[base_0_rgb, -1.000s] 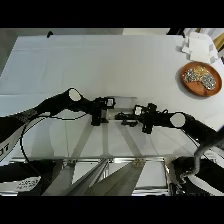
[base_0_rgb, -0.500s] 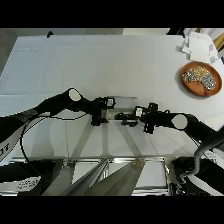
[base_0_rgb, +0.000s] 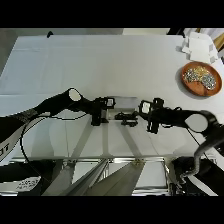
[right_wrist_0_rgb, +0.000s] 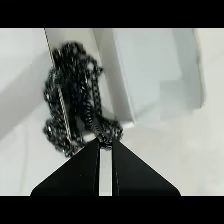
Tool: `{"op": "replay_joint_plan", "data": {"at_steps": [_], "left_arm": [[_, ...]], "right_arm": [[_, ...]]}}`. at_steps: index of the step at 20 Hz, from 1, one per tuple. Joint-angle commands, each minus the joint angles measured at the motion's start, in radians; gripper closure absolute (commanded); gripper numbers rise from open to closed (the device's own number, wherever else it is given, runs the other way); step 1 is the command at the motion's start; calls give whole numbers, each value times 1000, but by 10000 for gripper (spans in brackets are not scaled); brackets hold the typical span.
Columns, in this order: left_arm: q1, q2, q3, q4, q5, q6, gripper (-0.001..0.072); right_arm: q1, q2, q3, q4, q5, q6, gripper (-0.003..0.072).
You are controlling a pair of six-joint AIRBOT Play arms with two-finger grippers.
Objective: Fold the box and place the chain.
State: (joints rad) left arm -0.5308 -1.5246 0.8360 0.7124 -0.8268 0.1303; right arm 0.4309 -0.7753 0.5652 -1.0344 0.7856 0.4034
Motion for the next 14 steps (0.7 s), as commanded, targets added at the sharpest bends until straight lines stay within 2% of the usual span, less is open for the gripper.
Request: {"op": "replay_joint_plan", "data": {"at_steps": [1, 5, 8, 14], "left_arm": [[-1, 0, 0, 0, 0, 0, 700], [-1, 0, 0, 0, 0, 0, 700], [-1, 0, 0, 0, 0, 0, 700], [-1, 0, 0, 0, 0, 0, 700]], "right_arm": [[0, 15, 163, -3, 154, 156, 672], [0, -21, 280, 136, 157, 199, 672], [0, -110, 303, 261, 149, 199, 672], [70, -336, 303, 245, 182, 199, 671]]}}
